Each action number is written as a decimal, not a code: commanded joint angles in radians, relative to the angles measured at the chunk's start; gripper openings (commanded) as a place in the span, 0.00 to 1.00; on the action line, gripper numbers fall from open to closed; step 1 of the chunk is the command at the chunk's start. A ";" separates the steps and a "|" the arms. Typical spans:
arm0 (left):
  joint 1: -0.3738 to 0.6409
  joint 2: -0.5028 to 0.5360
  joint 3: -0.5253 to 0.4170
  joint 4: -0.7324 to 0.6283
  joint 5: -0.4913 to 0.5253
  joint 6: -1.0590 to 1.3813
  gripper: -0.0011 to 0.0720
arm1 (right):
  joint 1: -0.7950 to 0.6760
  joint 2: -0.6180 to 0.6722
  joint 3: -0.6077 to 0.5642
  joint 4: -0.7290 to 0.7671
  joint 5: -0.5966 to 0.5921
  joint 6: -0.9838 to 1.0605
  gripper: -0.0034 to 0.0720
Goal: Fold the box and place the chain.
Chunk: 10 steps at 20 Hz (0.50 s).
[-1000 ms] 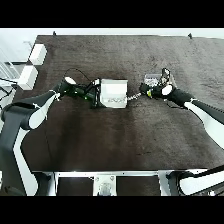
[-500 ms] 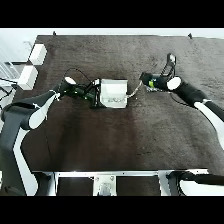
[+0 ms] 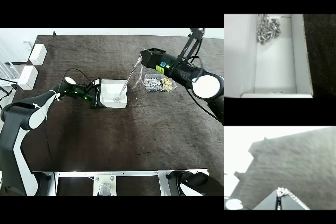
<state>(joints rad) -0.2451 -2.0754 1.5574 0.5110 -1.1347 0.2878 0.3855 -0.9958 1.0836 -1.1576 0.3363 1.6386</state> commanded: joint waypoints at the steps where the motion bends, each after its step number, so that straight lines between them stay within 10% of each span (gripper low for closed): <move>1: 0.000 0.000 0.001 0.000 0.000 0.000 0.26 | 0.048 0.039 0.001 -0.013 -0.018 0.003 0.05; 10: 0.000 0.000 0.001 0.000 0.000 0.000 0.26 | 0.145 -0.042 0.000 0.000 -0.044 0.034 0.05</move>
